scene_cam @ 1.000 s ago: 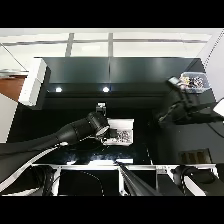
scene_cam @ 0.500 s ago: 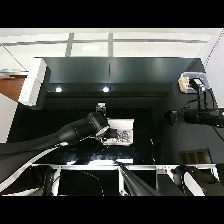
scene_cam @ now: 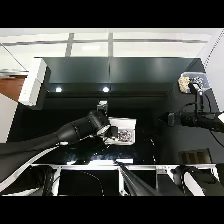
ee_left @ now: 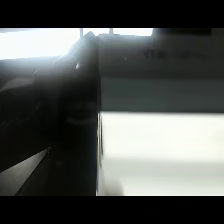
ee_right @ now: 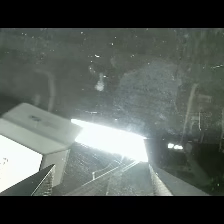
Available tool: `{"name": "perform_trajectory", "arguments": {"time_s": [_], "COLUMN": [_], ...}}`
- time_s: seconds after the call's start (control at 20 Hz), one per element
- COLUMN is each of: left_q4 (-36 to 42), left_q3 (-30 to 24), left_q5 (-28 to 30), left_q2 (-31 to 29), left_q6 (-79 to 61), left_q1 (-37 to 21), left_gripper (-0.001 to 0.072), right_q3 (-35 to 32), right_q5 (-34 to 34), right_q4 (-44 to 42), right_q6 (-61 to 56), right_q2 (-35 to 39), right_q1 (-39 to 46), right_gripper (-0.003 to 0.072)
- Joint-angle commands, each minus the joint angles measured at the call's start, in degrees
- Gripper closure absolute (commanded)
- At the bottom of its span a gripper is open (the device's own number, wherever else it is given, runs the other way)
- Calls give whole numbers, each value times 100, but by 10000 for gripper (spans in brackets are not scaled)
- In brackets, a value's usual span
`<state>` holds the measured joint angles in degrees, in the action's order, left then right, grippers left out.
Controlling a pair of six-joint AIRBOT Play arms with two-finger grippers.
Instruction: Fold the box and place the chain.
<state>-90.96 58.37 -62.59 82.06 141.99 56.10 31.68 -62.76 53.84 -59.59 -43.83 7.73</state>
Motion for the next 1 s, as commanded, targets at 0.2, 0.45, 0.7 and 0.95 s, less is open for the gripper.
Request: {"name": "perform_trajectory", "arguments": {"time_s": [0.2, 0.45, 0.7, 0.95], "left_q4": [-31, 256, 2914, 3346], "left_q3": [431, 31, -1325, -2293], "left_q5": [-634, -1408, -195, 691], "left_q2": [-1117, -2472, -3580, -3519], "left_q6": [-2472, -5359, -8041, -8889], "left_q1": [4, -621, -2710, -3954], "left_gripper": [-2, 4, 18, 18], "right_q3": [-17, -17, -17, -17], "right_q5": [11, 9, 22, 9], "right_q4": [-24, -24, -20, 42], "right_q6": [2, 2, 2, 2], "right_q2": [2, 4, 2, 2], "right_q1": [0, 0, 0, 0], "right_gripper": [-1, -1, -1, -1]}}
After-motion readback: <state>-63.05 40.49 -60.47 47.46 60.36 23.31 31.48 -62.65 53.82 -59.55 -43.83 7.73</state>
